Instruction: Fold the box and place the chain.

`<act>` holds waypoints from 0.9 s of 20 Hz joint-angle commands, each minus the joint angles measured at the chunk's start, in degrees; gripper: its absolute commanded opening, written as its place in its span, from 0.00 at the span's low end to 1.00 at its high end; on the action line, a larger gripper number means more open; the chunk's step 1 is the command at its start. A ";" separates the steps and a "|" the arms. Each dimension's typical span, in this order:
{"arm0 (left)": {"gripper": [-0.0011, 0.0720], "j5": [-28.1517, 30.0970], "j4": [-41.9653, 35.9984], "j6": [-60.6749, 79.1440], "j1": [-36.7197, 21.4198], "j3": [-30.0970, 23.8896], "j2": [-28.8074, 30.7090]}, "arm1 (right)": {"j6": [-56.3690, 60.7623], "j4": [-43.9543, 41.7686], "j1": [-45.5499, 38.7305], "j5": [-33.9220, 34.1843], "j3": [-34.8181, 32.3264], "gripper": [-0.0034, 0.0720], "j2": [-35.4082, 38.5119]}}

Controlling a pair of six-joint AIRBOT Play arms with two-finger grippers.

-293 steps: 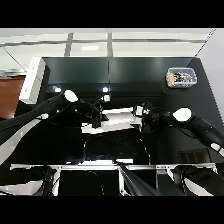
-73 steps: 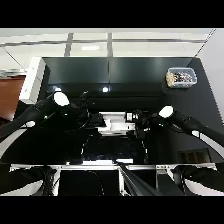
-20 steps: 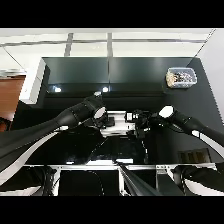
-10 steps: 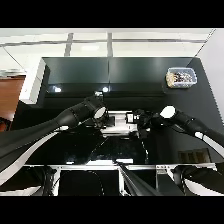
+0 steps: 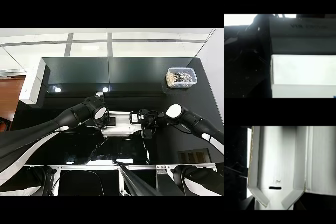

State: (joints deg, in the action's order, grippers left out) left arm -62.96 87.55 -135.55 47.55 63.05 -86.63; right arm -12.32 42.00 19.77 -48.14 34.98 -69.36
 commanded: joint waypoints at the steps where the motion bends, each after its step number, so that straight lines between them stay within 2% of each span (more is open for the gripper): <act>1: 0.05 0.63 -1.09 0.35 0.04 0.02 -0.02 | 0.04 0.11 -0.26 -0.74 0.07 0.74 0.13; 4: 0.05 1.14 -1.27 0.35 0.02 0.02 -0.02 | 0.04 -1.16 -0.20 -2.16 0.07 0.25 0.13; 5: 0.05 0.98 -1.27 0.35 0.04 0.02 -0.02 | 0.07 -3.19 -0.17 -2.69 0.07 0.20 0.11; 8: 0.05 1.90 -1.27 0.33 0.02 0.02 -0.02 | 0.07 -14.14 1.73 -0.09 -0.02 0.20 -0.94; 10: 0.05 1.88 -1.27 0.31 0.02 0.02 -0.02 | 0.11 -18.73 4.52 4.26 -0.02 0.21 -2.49; 12: 0.05 1.86 -1.27 0.33 0.02 0.02 -0.02 | 3.13 -19.02 6.29 8.48 -0.02 0.21 -2.99; 15: 0.05 1.86 -1.25 0.33 0.02 0.02 -0.02 | 7.96 -17.20 6.29 9.55 -0.02 0.22 -2.99; 16: 0.05 1.86 -1.25 0.33 0.00 0.02 -0.02 | 9.68 -15.98 6.32 9.70 -0.02 0.40 -2.99; 17: 0.05 1.86 -1.25 0.33 -0.04 0.02 -0.02 | 10.73 -14.67 6.32 9.62 0.00 0.50 -2.97; 18: 0.05 1.86 -1.22 0.33 -0.07 0.02 -0.02 | 12.68 -13.22 6.29 9.64 -0.02 0.46 -2.97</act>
State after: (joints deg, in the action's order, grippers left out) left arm -61.04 86.28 -135.22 47.55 63.05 -86.65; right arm -4.71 26.24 25.69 -40.03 34.98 -72.23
